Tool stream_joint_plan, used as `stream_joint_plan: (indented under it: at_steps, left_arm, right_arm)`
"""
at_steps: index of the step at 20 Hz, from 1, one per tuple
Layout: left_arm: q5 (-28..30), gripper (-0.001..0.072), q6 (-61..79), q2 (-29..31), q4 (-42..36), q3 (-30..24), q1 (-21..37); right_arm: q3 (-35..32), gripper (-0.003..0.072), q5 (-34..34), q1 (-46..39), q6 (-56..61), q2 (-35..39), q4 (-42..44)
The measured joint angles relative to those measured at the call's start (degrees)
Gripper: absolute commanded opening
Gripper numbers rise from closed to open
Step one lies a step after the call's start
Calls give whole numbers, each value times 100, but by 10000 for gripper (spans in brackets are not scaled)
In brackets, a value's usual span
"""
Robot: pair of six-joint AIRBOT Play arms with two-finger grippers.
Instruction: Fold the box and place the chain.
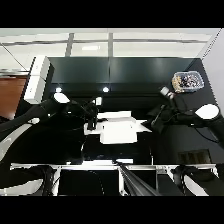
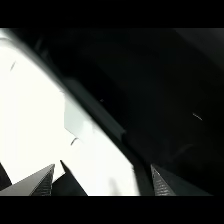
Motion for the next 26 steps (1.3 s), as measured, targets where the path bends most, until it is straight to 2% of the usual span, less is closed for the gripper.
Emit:
stream_joint_plan:
  at_steps: [5,10,16,21,23,26]
  left_arm:
    - [389,31,201,-94,372,-39,-153]
    - [485,31,98,-166,476,-44,-184]
    - [529,31,70,-186,549,-44,-188]
    - [544,30,68,-186,575,-44,-190]
    - [546,31,66,-186,579,-46,-190]
    - [551,31,50,-186,579,-44,-190]
  right_arm:
    - [-11,713,-494,1137,-791,-328,-872]
    - [-11,712,-597,1504,-1145,-651,-1189]
    - [-238,712,-686,1893,-1360,-861,-925]
    - [-437,712,-1515,2170,-1355,-839,195]
    - [-446,712,-1731,2203,-1355,-699,352]
    - [-446,712,-1919,2229,-1429,-472,157]
